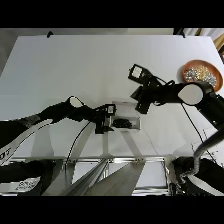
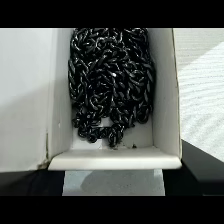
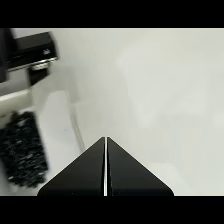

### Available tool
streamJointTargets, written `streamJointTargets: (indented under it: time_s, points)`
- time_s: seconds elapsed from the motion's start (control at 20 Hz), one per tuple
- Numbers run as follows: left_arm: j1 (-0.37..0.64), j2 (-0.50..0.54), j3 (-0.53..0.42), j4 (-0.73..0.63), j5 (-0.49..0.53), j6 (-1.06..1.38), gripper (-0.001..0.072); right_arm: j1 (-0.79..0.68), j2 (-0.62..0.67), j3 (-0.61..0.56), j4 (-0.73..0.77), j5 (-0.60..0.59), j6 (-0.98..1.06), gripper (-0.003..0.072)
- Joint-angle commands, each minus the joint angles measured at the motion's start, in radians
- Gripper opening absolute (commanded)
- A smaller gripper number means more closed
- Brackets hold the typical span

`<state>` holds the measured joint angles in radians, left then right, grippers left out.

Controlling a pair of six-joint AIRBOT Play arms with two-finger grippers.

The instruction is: Fold the box and place the chain.

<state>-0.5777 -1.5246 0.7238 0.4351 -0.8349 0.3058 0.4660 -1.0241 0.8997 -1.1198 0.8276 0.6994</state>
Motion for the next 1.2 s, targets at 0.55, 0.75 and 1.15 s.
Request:
streamJointTargets:
  time_s: [0.55, 0.75, 1.15]
  points:
    - [0.001, 0.001, 0.000, 0.000, 0.000, 0.000, 0.0394, 0.021, -0.217, -0.006, 0.048, 0.054, -0.054, 0.0018]
    - [0.001, 0.001, 0.000, 0.000, 0.000, 0.001, 0.0394, 0.051, -0.211, -0.029, 0.052, 0.117, -0.100, 0.0019]
    - [0.001, 0.001, 0.000, 0.000, 0.000, 0.000, 0.0394, 0.122, -0.130, -0.034, 0.074, 0.129, -0.133, 0.0118]
